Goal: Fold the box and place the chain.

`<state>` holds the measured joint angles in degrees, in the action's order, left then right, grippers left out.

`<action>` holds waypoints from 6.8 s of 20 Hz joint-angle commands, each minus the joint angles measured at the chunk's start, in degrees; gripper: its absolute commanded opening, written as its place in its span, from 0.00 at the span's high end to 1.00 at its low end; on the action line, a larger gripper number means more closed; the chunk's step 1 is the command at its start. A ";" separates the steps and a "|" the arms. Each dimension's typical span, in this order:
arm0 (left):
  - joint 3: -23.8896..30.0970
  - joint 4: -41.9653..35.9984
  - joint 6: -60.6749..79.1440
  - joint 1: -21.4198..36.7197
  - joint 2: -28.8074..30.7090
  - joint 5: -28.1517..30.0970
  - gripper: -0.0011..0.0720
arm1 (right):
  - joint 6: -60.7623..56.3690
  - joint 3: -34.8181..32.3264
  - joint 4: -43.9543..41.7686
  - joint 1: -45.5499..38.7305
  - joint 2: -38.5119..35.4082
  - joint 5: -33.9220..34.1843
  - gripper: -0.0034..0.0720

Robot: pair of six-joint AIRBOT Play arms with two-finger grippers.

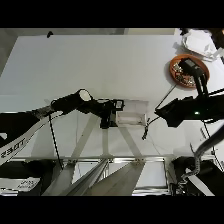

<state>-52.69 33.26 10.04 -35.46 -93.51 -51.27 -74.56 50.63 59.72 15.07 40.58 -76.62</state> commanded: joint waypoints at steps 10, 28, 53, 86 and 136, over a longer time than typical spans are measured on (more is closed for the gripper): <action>-0.07 0.02 0.00 0.00 0.02 0.02 0.52 | -0.15 -11.02 0.44 14.60 9.29 27.45 0.93; -0.07 0.02 0.00 0.00 0.02 0.02 0.52 | -0.17 -10.99 0.42 16.87 23.08 33.31 0.68; -0.07 0.02 0.00 0.00 0.02 0.02 0.52 | -10.47 -25.79 22.43 16.83 6.82 26.60 0.36; -0.07 0.02 0.00 0.02 0.02 0.02 0.52 | -13.70 -21.90 24.15 19.50 -6.97 17.90 0.93; -0.07 0.02 0.00 0.00 0.02 0.02 0.52 | -14.60 9.55 29.16 -8.48 38.95 14.21 0.51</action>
<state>-52.69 33.26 10.04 -35.46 -93.49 -51.24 -85.14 56.23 86.52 5.69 72.34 -60.60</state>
